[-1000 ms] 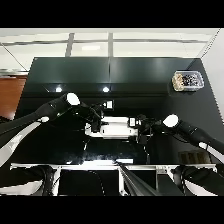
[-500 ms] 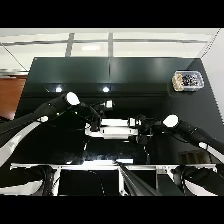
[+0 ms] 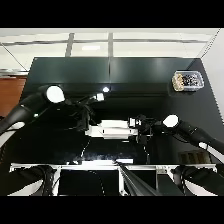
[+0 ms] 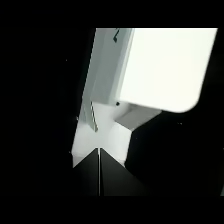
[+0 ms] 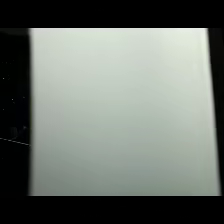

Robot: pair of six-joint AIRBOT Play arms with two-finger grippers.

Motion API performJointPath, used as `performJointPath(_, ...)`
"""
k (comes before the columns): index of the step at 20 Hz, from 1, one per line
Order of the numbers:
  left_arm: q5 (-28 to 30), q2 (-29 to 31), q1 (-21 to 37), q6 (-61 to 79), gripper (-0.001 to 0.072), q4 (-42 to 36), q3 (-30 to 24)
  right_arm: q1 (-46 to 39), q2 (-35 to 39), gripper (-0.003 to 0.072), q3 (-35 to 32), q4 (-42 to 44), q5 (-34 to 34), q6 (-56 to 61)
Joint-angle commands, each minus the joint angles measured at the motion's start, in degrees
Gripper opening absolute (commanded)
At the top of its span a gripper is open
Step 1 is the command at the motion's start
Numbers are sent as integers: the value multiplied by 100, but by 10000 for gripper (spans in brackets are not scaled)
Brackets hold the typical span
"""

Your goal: Fold the box and place the chain.

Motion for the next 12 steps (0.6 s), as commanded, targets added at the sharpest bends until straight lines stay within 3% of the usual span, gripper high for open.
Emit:
performJointPath(1, -651, 525, 79, -1668, 26, 201, -208, 0, -4, 307, -2, 0, -2, 2)
performJointPath(3, -662, 562, -111, -2323, 27, -664, -651, 0, -4, 307, -2, 0, -2, 2)
performJointPath(6, -479, 560, -219, -1139, 26, -3392, -1512, 0, -4, 307, -4, 2, -2, 2)
performJointPath(7, -39, 573, -216, -737, 26, -4044, -1801, 0, -4, 308, -2, 2, -2, 2)
performJointPath(9, 1097, 575, -219, -111, 26, -4614, -2184, 0, -4, 308, -2, 2, -2, 2)
performJointPath(12, 2339, 570, -219, 925, 27, -5224, -2297, 0, -4, 308, -2, 2, -2, 2)
